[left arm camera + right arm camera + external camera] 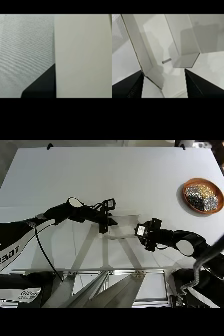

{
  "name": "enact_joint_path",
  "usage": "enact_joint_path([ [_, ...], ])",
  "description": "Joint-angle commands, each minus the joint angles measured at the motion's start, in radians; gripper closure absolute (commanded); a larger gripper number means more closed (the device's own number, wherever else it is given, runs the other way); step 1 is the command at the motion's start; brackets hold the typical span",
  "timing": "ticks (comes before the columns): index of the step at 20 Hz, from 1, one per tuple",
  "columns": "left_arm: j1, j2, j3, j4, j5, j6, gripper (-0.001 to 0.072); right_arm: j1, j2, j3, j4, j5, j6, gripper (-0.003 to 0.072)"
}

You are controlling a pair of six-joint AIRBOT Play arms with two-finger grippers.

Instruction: Fold the box and place the chain.

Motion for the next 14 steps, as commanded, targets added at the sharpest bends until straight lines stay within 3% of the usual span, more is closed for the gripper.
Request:
enact_joint_path([
  [1, 0.000, 0.000, 0.000, 0.000, 0.000, 0.000, 0.0699, -0.009, -0.015, 0.004, 0.100, 0.000, -0.108, 0.0141],
  [7, 0.000, 0.000, 0.000, 0.000, 0.000, 0.000, 0.0699, -0.017, -0.015, 0.004, 0.192, 0.013, -0.182, 0.0141],
  [14, -0.001, -0.001, 0.000, 0.000, 0.000, 0.000, 0.0699, -0.175, -0.016, 0.004, 0.361, 0.108, -0.428, 0.0141],
])
